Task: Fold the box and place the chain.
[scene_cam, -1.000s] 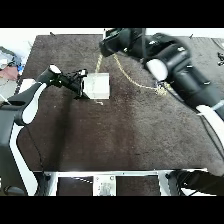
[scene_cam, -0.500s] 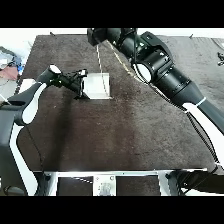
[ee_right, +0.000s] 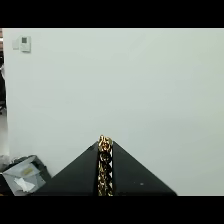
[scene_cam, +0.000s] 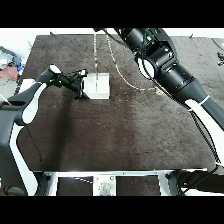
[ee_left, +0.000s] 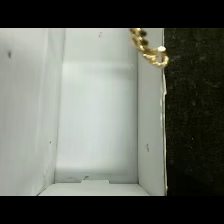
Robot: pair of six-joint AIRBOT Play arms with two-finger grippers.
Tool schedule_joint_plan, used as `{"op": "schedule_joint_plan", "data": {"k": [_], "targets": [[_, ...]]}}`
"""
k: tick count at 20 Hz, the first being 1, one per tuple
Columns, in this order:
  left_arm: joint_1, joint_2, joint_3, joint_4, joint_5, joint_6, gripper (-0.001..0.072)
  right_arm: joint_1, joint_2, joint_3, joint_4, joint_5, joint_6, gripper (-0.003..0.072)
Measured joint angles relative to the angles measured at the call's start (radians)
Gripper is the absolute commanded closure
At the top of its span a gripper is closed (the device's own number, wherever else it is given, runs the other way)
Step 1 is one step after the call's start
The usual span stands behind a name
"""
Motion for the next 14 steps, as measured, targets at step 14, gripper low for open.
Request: {"op": "schedule_joint_plan", "data": {"k": [14], "targets": [[0.000, 0.000, 0.000, 0.000, 0.000, 0.000, 0.0244, -0.012, -0.085, -0.035, 0.079, 0.328, 0.004, 0.0678]]}}
